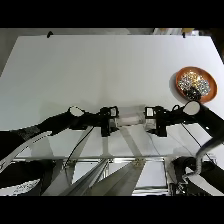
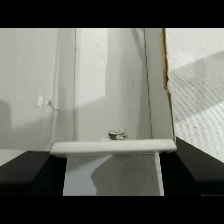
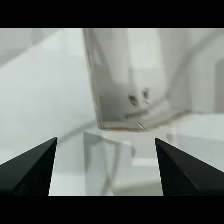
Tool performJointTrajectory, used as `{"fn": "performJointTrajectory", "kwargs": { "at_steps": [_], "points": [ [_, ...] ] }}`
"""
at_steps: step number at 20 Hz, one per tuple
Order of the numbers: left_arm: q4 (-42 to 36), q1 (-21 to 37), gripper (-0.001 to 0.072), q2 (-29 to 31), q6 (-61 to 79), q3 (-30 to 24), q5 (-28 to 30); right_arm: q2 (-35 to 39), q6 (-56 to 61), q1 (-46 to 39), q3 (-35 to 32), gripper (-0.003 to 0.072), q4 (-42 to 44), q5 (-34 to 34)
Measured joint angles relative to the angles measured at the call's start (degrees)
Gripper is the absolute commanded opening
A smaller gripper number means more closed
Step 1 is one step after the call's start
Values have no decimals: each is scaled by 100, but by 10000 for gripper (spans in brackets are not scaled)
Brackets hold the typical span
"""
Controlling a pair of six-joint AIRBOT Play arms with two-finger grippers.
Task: Fold the box and place the chain.
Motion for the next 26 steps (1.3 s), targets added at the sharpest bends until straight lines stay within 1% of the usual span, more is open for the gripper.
{"fn": "performJointTrajectory", "kwargs": {
  "at_steps": [1,2,3,4,6,8,9,12,14,17,19,21,24,26],
  "points": [
    [2,0,370,0,2,0,-9,195,138,0,0,623,-120,-7],
    [7,0,370,0,2,0,-15,391,249,0,0,473,-164,-7],
    [17,0,369,0,4,0,-26,608,356,0,0,282,-190,4],
    [24,0,370,0,17,0,-39,813,426,0,0,152,-151,-24],
    [31,0,370,0,17,0,-57,1104,516,11,0,16,306,-22],
    [33,0,369,0,20,2,-59,1252,557,83,0,16,1126,-52],
    [33,0,370,0,20,0,-61,1294,560,149,0,16,1541,-184],
    [35,-2,369,0,20,0,-70,1233,603,348,2,17,2286,-931],
    [39,-2,370,0,20,0,-83,997,627,420,2,17,2581,-1429],
    [39,-2,370,0,20,0,-83,387,647,472,2,16,2806,-1869],
    [37,-2,370,0,20,0,-81,-79,743,487,4,16,2872,-2057],
    [37,-2,370,0,22,0,-83,-393,863,496,4,16,2889,-2170],
    [37,-2,369,0,20,0,-83,-575,1012,498,13,16,2903,-2227],
    [37,-2,370,0,22,0,-83,-540,1198,498,57,16,2887,-2127]
  ]
}}
